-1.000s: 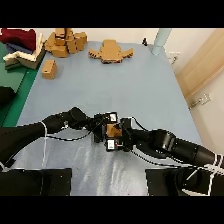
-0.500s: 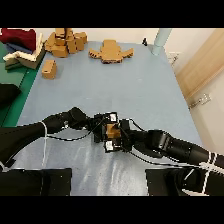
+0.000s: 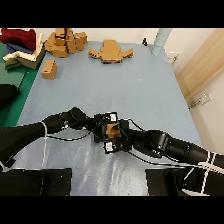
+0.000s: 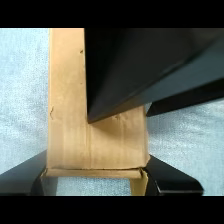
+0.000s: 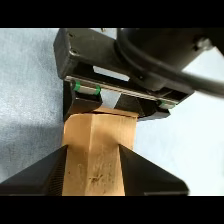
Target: Fold the box.
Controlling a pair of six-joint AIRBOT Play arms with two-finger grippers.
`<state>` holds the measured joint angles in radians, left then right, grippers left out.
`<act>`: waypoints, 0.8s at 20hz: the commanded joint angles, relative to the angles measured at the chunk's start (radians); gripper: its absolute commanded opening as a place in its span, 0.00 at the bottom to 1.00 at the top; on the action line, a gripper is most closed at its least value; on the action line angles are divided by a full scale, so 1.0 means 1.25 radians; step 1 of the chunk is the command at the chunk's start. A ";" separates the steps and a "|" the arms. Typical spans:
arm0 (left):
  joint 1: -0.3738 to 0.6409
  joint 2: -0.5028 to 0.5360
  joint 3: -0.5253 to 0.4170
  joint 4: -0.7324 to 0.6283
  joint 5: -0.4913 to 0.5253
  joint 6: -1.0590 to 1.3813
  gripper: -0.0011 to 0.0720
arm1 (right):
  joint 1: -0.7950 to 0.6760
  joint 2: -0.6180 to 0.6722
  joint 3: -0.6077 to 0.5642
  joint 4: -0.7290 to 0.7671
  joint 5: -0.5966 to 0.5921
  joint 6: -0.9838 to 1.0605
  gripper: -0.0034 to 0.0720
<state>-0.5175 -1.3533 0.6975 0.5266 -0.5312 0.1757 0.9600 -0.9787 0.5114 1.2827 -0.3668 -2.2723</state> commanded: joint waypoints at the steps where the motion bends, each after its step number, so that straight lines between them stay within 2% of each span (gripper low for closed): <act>1: 0.000 0.000 0.000 0.000 0.000 0.000 0.46 | -0.001 0.001 0.001 -0.035 0.010 0.025 0.61; 3: 0.000 0.000 0.000 0.000 0.000 0.000 0.46 | -0.001 0.001 0.001 -0.056 0.014 0.045 0.61; 4: 0.000 0.000 0.000 0.000 0.000 0.000 0.46 | -0.001 0.001 0.001 -0.060 0.015 0.047 0.58; 5: 0.000 0.000 0.000 0.000 0.000 0.000 0.46 | -0.001 0.001 0.001 -0.060 0.014 0.047 0.50; 9: 0.000 0.000 0.000 0.000 0.000 0.000 0.46 | 0.000 0.005 0.001 -0.060 0.014 0.047 0.48; 10: 0.000 0.000 0.000 0.000 0.000 0.000 0.46 | 0.000 0.012 0.000 -0.060 0.014 0.046 0.43; 16: 0.000 0.000 0.000 0.000 0.000 0.000 0.46 | 0.000 0.051 0.000 -0.056 -0.013 0.046 0.43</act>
<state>-0.5171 -1.3533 0.6975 0.5262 -0.5285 0.1749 0.9600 -0.9340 0.5110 1.2106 -0.3607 -2.2147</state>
